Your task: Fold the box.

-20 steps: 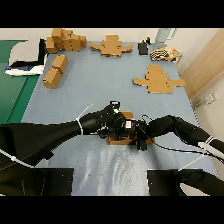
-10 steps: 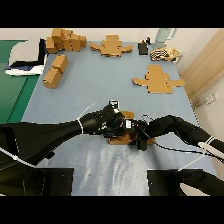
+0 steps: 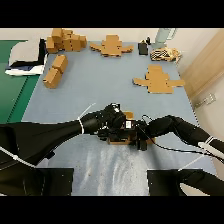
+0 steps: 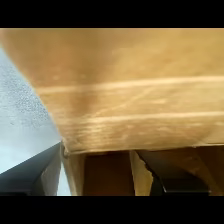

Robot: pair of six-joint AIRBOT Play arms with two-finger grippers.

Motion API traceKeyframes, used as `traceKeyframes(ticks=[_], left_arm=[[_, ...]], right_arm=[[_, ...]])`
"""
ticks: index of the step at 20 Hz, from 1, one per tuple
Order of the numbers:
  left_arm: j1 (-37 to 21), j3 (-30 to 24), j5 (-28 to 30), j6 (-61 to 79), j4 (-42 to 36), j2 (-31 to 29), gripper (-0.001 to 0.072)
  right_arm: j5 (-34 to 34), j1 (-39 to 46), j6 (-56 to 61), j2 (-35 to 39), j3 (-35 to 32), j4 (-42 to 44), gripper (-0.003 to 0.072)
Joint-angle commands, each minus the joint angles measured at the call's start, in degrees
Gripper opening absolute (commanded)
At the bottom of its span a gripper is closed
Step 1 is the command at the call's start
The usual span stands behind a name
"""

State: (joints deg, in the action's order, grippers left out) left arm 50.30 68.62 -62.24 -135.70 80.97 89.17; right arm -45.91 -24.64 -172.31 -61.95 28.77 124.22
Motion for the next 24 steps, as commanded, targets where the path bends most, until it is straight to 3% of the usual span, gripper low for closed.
traceKeyframes(ticks=[1,7,11,17,22,24], left_arm=[[0.0,1.7,-1.5,-0.2,-0.2,-0.1,0.0610],[-4.3,6.5,-10.8,-0.2,-1.5,-0.1,0.0610],[-8.4,9.8,-13.7,1.7,-3.6,-0.1,0.0610],[-17.2,10.2,-14.8,6.1,-12.5,0.0,0.0583],[-27.1,11.3,-16.9,21.8,-27.5,0.0,0.0582],[-30.5,12.1,-19.6,31.7,-29.8,0.0,0.0579]], right_arm=[[0.0,0.0,0.2,0.0,0.0,0.0,0.0442],[0.0,0.0,0.2,0.0,0.0,0.0,0.0442],[0.0,0.0,0.2,0.0,0.0,0.0,0.0442],[0.0,0.0,0.2,0.0,0.0,0.0,0.0442],[0.0,0.0,0.2,0.0,0.0,0.0,0.0442],[0.0,0.0,0.2,0.0,0.0,0.0,0.0441]])
